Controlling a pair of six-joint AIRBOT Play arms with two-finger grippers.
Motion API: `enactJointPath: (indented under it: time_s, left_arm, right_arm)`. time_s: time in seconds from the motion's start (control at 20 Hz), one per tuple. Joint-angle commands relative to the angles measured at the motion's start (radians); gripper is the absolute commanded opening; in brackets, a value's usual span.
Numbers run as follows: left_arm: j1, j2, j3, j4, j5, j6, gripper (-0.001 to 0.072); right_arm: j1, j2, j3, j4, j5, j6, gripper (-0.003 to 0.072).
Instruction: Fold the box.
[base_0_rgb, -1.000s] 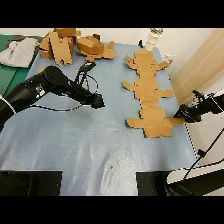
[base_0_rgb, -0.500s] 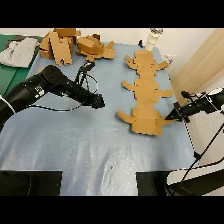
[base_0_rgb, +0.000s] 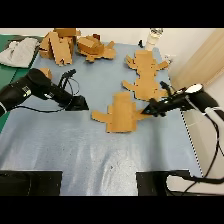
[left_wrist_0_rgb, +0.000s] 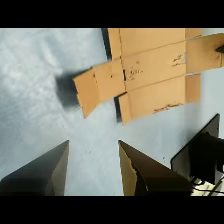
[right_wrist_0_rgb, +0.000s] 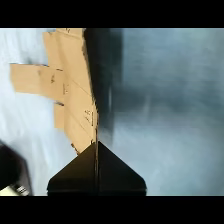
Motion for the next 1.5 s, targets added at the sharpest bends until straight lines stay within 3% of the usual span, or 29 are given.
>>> enactJointPath:
  time_s: [0.0, 0.2, 0.45, 0.55, 0.75, 1.0, 1.3, 1.45]
  left_arm:
    - [0.042, 0.0, -0.082, -0.046, -0.024, 0.044, 0.0466]
    - [0.044, 0.0, -0.141, -0.057, -0.004, 0.077, 0.0467]
    - [0.084, -0.002, -0.138, -0.084, 0.133, 0.136, 0.0478]
    - [0.088, -0.023, -0.133, -0.122, 0.135, 0.193, 0.0537]
    - [0.085, -0.099, -0.129, -0.219, 0.121, 0.273, 0.0537]
    - [0.071, -0.19, -0.129, -0.502, 0.074, 0.498, 0.0536]
    - [-0.004, -0.31, -0.065, -0.664, 0.072, 0.625, 0.0536]
    - [-0.021, -0.326, -0.019, -0.678, 0.038, 0.655, 0.0518]
  right_arm:
    - [0.217, 0.128, -0.166, -0.01, -0.386, -0.013, 0.0006]
    - [0.415, 0.227, -0.307, -0.06, -0.517, -0.012, 0.0006]
    - [0.545, 0.364, -0.402, -0.155, -0.539, 0.077, 0.0005]
    - [0.552, 0.383, -0.402, -0.173, -0.539, 0.093, 0.0005]
    - [0.552, 0.385, -0.402, -0.185, -0.539, 0.103, 0.0005]
    - [0.552, 0.385, -0.402, -0.186, -0.538, 0.105, 0.0005]
    - [0.552, 0.385, -0.402, -0.186, -0.532, 0.123, 0.0005]
    - [0.552, 0.385, -0.402, -0.186, -0.527, 0.128, 0.0005]
